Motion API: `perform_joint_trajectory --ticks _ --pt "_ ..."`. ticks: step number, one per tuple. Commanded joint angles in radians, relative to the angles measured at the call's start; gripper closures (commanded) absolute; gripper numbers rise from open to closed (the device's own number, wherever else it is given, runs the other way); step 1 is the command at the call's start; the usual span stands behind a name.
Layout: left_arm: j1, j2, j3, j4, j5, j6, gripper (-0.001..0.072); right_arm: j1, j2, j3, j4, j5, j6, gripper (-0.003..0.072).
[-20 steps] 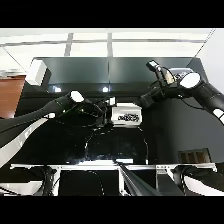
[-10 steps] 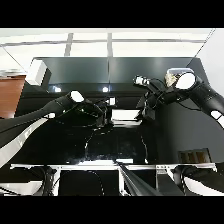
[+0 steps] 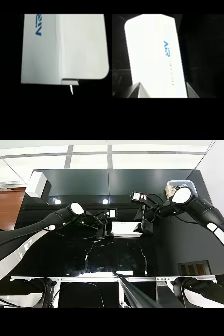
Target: Fold the box and place the chain.
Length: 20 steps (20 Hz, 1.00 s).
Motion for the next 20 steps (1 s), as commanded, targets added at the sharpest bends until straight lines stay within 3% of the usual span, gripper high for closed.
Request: perform_joint_trajectory --ticks 1,3,4,7,14,16,20 --pt "-0.001 -0.001 0.000 0.001 -0.001 0.000 0.0307 0.002 -0.017 -0.004 0.002 -0.011 -0.011 0.0103" --pt "-0.001 -0.001 0.000 0.001 -0.001 0.000 0.0307 0.002 -0.020 -0.004 0.002 0.000 -0.011 0.0110" --pt "-0.001 -0.001 0.000 0.001 -0.001 0.000 0.0306 0.002 -0.020 -0.004 0.001 0.008 -0.011 0.0219" --pt "-0.001 -0.001 0.000 0.001 -0.001 0.000 0.0306 0.002 -0.020 -0.004 0.002 0.029 -0.011 0.0380" --pt "-0.001 -0.001 0.000 0.001 -0.001 0.000 0.0306 0.002 -0.021 -0.004 -0.008 0.016 -0.006 0.0385" --pt "-0.001 -0.001 0.000 0.002 -0.001 0.000 0.0306 0.002 -0.020 -0.004 -0.008 0.015 -0.006 0.0459" --pt "-0.001 -0.001 0.000 0.001 -0.001 0.000 0.0306 0.002 -0.020 -0.003 -0.007 0.014 0.005 0.0489"
